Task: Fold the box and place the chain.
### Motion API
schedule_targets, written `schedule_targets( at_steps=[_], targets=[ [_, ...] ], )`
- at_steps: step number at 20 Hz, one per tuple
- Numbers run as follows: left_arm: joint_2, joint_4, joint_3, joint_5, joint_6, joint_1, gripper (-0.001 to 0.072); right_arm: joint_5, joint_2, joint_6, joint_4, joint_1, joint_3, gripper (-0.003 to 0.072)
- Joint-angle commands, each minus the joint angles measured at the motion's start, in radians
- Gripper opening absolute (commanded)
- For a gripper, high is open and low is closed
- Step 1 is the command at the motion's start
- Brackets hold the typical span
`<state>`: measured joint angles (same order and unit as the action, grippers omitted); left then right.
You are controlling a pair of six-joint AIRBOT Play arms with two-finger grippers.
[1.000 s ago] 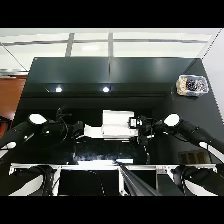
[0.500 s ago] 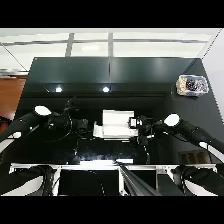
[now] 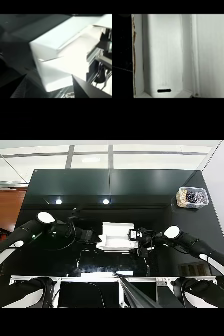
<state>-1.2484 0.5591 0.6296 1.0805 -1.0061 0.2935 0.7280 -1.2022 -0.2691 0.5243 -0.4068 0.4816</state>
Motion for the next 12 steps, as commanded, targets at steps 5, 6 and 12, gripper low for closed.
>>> schedule_targets(
  at_steps=[5,6,12],
  targets=[
    [0.0,0.166,0.131,-0.004,-0.219,0.137,0.0615,0.0,0.001,0.0,0.0,0.0,0.0,0.0098],
    [0.0,0.178,0.142,-0.004,-0.239,0.142,0.0615,0.0,0.0,0.0,0.0,0.0,0.0,0.0098],
    [0.0,0.185,0.159,-0.005,-0.311,0.143,0.0615,0.0,0.0,0.0,0.0,0.0,0.0,0.0098]
  ],
)
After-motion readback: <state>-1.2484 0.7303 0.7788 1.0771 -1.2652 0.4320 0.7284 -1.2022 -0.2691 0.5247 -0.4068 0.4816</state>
